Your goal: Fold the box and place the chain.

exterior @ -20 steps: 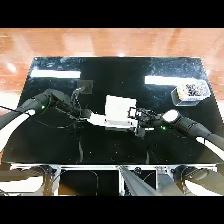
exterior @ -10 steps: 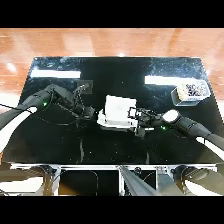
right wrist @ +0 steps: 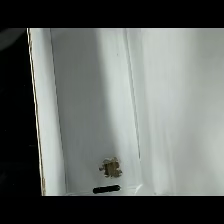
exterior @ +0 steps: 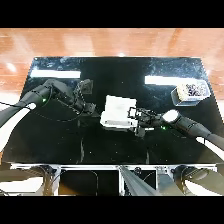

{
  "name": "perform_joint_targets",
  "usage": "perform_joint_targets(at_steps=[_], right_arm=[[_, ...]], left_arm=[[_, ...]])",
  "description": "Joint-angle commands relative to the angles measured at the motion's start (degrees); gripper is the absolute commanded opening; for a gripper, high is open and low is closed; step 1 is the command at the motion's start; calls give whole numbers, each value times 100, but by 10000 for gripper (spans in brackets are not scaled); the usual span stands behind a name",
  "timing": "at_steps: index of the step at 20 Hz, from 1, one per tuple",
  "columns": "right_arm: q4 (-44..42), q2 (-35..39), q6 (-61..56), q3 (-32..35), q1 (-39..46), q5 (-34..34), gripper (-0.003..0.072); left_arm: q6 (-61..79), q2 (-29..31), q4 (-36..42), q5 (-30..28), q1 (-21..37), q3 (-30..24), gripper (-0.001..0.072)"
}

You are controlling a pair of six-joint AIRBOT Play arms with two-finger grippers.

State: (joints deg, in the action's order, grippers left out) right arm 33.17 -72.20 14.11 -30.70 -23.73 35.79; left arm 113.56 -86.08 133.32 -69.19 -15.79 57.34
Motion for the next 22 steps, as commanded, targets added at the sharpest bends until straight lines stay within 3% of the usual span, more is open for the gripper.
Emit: perform_joint_targets(at_steps=[1, 22], right_arm=[[4, -4, -4, 0, -2, -22, 546], [9, -4, -4, 0, -2, -22, 546]], left_arm=[[2, 4, 118, -186, -70, 26, 627], [-136, 4, 372, 463, -767, 50, 627]])
